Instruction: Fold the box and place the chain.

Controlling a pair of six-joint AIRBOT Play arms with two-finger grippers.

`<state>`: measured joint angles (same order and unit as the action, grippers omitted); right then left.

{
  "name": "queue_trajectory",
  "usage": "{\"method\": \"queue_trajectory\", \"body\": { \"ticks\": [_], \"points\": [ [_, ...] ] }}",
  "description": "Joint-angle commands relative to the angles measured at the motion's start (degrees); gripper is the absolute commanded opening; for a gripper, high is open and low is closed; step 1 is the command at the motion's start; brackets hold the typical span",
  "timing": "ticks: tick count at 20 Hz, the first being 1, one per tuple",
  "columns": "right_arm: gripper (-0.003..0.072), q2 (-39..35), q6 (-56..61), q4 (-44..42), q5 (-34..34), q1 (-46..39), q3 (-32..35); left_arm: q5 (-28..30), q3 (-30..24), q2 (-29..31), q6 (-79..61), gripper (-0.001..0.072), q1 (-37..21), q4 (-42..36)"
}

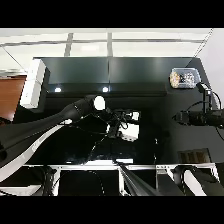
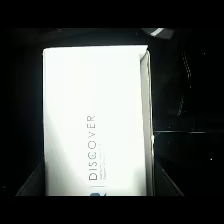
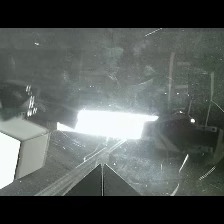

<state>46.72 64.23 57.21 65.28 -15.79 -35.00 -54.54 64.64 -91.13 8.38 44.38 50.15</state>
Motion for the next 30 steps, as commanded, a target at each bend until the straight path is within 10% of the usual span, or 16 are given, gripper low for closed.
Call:
{"method": "queue_trajectory", "body": {
  "ticks": [1,8,10,15,21,30],
  "points": [
    [0.0014,-0.02,0.02,-0.02,0.00,-0.04,0.02,1.44,0.04,-0.20,-0.50,0.0703,0.33,0.39],
    [0.0014,-0.02,0.04,-0.07,0.00,-0.04,0.02,4.68,0.00,-0.74,-0.13,0.0702,2.62,0.22],
    [0.0014,-0.02,0.04,-0.07,0.00,-0.04,0.02,4.48,0.15,0.00,3.10,0.0469,2.95,1.86],
    [0.0014,-0.02,0.04,-0.07,0.02,-0.04,0.02,-3.41,1.38,9.16,40.09,0.0394,-1.84,30.56],
    [0.0014,-0.02,0.04,-0.07,0.04,-0.04,0.02,-24.65,-1.88,17.75,66.79,0.0395,-27.41,42.82],
    [0.0014,-0.02,0.17,-0.26,0.07,-0.04,0.02,-26.67,-12.33,21.70,74.75,0.0396,-67.63,41.94]
  ]
}}
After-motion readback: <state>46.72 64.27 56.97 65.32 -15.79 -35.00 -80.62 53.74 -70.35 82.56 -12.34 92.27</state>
